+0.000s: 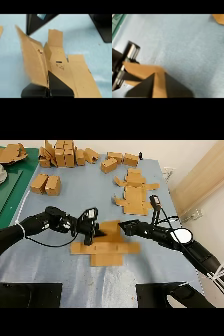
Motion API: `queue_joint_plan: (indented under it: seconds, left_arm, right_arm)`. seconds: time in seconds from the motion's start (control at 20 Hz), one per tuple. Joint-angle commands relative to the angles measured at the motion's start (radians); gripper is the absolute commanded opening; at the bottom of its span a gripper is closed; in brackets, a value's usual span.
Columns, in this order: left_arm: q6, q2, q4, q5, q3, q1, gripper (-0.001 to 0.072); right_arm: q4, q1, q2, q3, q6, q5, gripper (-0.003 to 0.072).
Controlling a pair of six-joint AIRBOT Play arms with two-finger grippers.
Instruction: Fold the box.
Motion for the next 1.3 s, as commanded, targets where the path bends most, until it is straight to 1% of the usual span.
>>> queue_joint_plan:
  seconds: [0.0,0.1,0.15,0.2,0.3,0.35,0.5,0.55,0.7,0.9,0.95,1.1,1.25]
  left_arm:
    - [-0.002,-0.007,-0.024,0.031,-0.003,0.001,0.0012]
    - [-0.001,-0.018,-0.022,0.040,-0.003,0.001,0.0012]
    - [-0.002,-0.022,-0.022,0.049,-0.003,0.001,0.0012]
    - [-0.001,-0.024,-0.022,0.051,-0.003,0.001,0.0012]
    - [0.001,-0.025,-0.030,0.059,-0.003,0.002,0.0012]
    - [0.005,-0.025,-0.052,0.060,-0.003,0.005,0.0012]
    - [0.050,-0.025,-0.124,0.021,-0.003,0.019,0.0011]
    - [0.057,-0.025,-0.122,0.003,-0.003,0.020,0.0012]
    - [0.056,-0.025,-0.103,0.003,-0.013,0.022,0.0012]
    - [0.071,-0.025,-0.107,0.004,-0.056,0.024,0.0011]
    - [0.076,-0.025,-0.123,0.006,-0.064,0.027,0.0012]
    - [0.130,-0.025,-0.230,-0.007,-0.070,0.041,0.0011]
    - [0.150,-0.025,-0.248,-0.054,-0.070,0.044,0.0012]
  right_arm:
    - [-0.280,-0.010,0.012,0.007,0.217,0.088,0.0302]
    - [-0.416,-0.010,0.020,0.007,0.340,0.140,0.0300]
    - [-0.472,-0.011,0.030,0.007,0.395,0.142,0.0292]
    - [-0.521,-0.011,0.041,0.007,0.444,0.140,0.0269]
    - [-0.593,-0.011,0.064,0.007,0.515,0.135,0.0058]
    - [-0.603,-0.011,0.073,0.007,0.524,0.129,0.0024]
    - [-0.607,-0.011,0.078,0.007,0.534,0.106,0.0020]
    - [-0.607,-0.011,0.078,0.007,0.534,0.098,0.0020]
    - [-0.605,-0.011,0.078,0.007,0.542,0.064,0.0020]
    - [-0.604,-0.011,0.078,0.007,0.559,0.026,0.0020]
    - [-0.604,-0.011,0.078,0.007,0.560,0.022,0.0019]
    - [-0.603,-0.010,0.076,0.007,0.568,0.021,0.0019]
    - [-0.595,-0.010,0.075,0.007,0.568,0.020,0.0019]
